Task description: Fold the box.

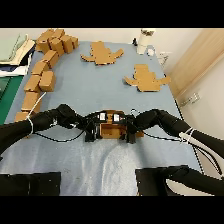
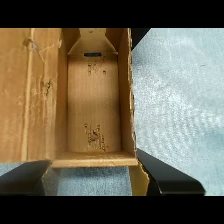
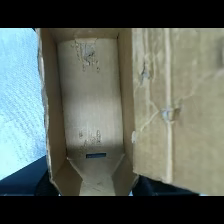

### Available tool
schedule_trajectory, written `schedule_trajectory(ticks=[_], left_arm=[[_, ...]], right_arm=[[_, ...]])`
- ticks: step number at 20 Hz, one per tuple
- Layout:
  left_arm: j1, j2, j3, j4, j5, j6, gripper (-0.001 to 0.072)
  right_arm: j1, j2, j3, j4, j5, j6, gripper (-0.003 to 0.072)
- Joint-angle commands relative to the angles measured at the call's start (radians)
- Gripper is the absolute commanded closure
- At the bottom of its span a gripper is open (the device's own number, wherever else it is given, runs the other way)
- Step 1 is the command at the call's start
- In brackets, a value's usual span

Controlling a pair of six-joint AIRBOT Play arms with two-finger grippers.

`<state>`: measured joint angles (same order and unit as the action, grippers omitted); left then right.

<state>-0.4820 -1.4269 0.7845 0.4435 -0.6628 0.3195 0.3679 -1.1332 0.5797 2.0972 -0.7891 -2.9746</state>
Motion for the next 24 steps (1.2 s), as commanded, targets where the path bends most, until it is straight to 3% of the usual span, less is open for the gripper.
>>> schedule_trajectory(ticks=[1,20,21,22,23,24], left_arm=[[0.002,0.0,0.0,0.002,0.0,0.001,0.0288],[0.002,0.0,0.0,0.002,0.0,0.001,0.0288],[0.002,0.0,0.0,0.002,0.001,0.001,0.0288],[0.002,0.0,0.0,0.002,0.0,0.002,0.0288],[0.002,0.0,0.0,0.002,0.0,0.002,0.0288],[0.002,0.0,0.0,0.002,0.001,0.001,0.0288]], right_arm=[[0.0,0.0,0.001,0.0,0.001,0.0,0.0115],[0.001,0.0,0.001,0.001,-0.024,0.0,0.0114],[0.001,0.0,0.001,0.0,-0.022,0.0,0.0106],[0.001,0.001,0.001,0.002,-0.023,0.0,0.0012],[0.0,0.005,0.002,0.001,-0.025,0.001,-0.0034],[0.0,0.009,0.004,0.002,-0.042,0.001,-0.0034]])
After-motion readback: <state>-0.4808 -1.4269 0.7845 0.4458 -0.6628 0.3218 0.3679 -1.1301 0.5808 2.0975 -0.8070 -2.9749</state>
